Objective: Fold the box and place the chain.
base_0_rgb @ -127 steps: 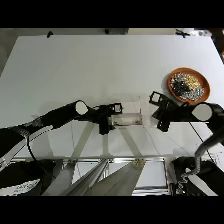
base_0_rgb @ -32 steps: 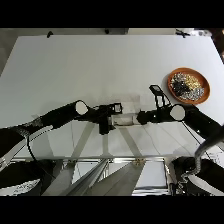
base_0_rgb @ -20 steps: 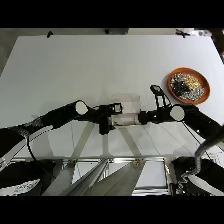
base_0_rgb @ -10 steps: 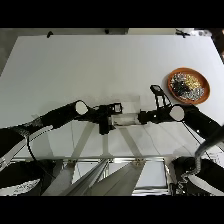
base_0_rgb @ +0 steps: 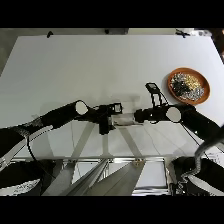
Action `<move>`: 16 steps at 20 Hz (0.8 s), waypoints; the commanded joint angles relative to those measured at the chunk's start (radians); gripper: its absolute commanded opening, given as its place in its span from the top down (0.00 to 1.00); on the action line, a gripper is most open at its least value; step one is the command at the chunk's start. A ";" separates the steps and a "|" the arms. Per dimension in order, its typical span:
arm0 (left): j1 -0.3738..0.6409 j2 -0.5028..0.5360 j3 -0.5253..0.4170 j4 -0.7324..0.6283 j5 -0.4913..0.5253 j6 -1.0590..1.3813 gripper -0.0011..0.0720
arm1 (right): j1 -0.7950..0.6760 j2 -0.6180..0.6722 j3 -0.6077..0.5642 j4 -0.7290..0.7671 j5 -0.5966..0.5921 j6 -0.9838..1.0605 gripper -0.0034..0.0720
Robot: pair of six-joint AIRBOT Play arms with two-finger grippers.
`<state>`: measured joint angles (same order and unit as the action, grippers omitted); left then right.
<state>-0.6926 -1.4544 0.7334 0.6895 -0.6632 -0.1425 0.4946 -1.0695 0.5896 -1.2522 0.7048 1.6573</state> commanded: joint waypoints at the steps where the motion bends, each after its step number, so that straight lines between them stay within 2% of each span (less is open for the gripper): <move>1: -0.001 0.000 0.000 0.000 0.000 0.000 0.80 | 0.005 -0.007 0.055 -0.122 0.092 0.034 0.41; 11: -0.001 0.000 0.000 0.000 0.000 0.000 0.80 | 0.090 -0.044 0.162 -0.260 0.246 0.140 0.41; 16: -0.001 0.000 0.000 0.000 0.000 0.000 0.80 | 0.126 -0.105 0.166 -0.267 0.284 0.168 0.41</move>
<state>-0.6926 -1.4544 0.7334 0.6895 -0.6636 -0.1425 0.5976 -1.1431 0.7494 -1.5043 0.9604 1.7947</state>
